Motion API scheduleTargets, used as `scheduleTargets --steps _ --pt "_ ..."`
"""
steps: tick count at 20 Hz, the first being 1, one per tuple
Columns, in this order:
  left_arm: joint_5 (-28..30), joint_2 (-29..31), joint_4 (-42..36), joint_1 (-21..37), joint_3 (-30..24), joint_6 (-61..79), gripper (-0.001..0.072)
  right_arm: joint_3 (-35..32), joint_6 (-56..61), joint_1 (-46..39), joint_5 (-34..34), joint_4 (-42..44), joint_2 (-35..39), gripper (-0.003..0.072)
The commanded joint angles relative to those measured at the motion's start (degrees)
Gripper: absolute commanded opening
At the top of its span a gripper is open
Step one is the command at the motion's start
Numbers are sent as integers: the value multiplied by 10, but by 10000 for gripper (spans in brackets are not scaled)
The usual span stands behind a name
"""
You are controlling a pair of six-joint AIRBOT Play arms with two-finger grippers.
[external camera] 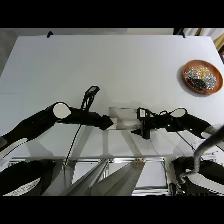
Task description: Fold the box and place the chain.
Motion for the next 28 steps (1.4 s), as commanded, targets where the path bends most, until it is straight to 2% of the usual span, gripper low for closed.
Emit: scheduleTargets --steps 1,5,9,14,18,21,26,27,28 --pt "-7 -30 77 -25 41 -104 516 0 0 0 0 0 0 406" --pt "-28 -39 169 -44 80 -196 516 0 0 0 0 0 0 406" --pt "-35 -46 194 -63 97 -220 515 0 0 0 0 0 0 406" --pt "-80 -96 245 -87 144 -278 515 0 0 0 0 0 0 406" --pt "-87 -115 261 -100 170 -299 513 0 0 0 0 0 0 406" --pt "-115 -132 305 -108 189 -340 512 0 0 0 0 0 0 406" --pt "-124 -142 332 -114 193 -395 486 0 0 0 0 0 0 406" --pt "-133 -142 338 -116 193 -411 469 0 0 0 0 0 0 406" --pt "-141 -142 344 -118 193 -431 414 0 0 0 0 0 0 406"
